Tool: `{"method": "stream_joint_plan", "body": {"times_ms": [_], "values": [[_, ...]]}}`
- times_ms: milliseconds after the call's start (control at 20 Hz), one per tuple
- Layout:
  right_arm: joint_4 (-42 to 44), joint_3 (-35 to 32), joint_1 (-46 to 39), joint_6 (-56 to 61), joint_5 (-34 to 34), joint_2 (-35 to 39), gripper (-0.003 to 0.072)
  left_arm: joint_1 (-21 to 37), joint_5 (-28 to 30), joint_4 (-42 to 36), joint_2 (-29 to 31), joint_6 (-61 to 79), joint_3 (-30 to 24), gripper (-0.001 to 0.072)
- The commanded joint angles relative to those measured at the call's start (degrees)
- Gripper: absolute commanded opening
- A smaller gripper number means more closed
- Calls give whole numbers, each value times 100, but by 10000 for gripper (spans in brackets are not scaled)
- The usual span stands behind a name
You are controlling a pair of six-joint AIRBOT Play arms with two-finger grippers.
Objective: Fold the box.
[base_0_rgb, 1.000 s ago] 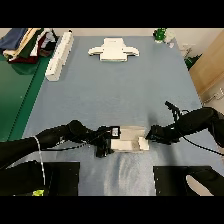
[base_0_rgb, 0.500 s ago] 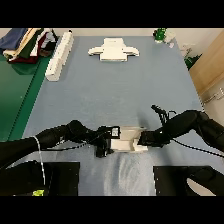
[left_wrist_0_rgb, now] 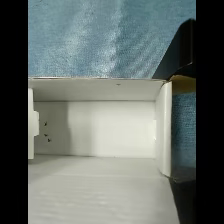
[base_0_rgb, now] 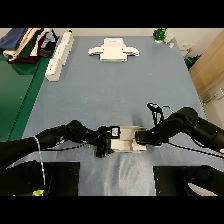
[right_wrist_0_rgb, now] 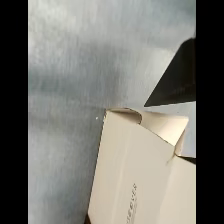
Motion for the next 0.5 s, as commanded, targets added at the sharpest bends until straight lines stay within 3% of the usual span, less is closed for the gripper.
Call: {"method": "stream_joint_plan", "body": {"times_ms": [0, 100, 150, 450], "values": [[-1121, 315, 739, 1322, -382, -304, 438, 4, 0, 2, 0, 2, 4, 519], [-1453, 476, 1134, 1810, -544, -605, 430, 4, 0, 2, 0, 2, 4, 519], [-1523, 575, 1296, 1985, -546, -756, 368, 4, 0, 2, 0, 2, 4, 520], [-1679, 870, 1589, 2367, -544, -1480, 367, 4, 0, 2, 0, 2, 4, 519]]}}
